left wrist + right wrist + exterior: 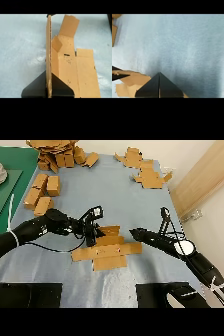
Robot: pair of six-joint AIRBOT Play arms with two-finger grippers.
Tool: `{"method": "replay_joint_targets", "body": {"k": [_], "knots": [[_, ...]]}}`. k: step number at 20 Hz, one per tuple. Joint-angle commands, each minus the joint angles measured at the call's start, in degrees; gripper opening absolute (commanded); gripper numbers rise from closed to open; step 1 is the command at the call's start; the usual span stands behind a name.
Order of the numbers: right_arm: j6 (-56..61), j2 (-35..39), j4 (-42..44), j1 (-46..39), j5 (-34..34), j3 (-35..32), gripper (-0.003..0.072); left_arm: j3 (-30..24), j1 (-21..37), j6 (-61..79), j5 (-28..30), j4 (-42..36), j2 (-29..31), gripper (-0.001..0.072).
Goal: Fold the box.
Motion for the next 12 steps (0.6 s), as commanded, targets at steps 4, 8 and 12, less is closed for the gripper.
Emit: {"method": "replay_joint_targets", "body": {"k": [4, 8, 12], "knots": [[0.0, 0.0, 0.3, 0.0, -2.3, 0.3, 0.0004, -5.8, -6.9, 8.0, 11.2, 0.7, 5.3, 0.0009], [0.0, 0.1, 0.3, 0.0, -2.7, 0.3, 0.0004, -8.0, -10.2, 13.4, 13.1, -0.7, 5.0, 0.0009], [0.0, 0.0, 0.3, 0.0, -2.7, 0.3, 0.0004, -8.2, -10.1, 10.4, 10.5, -0.5, 5.0, 0.0010]]}}
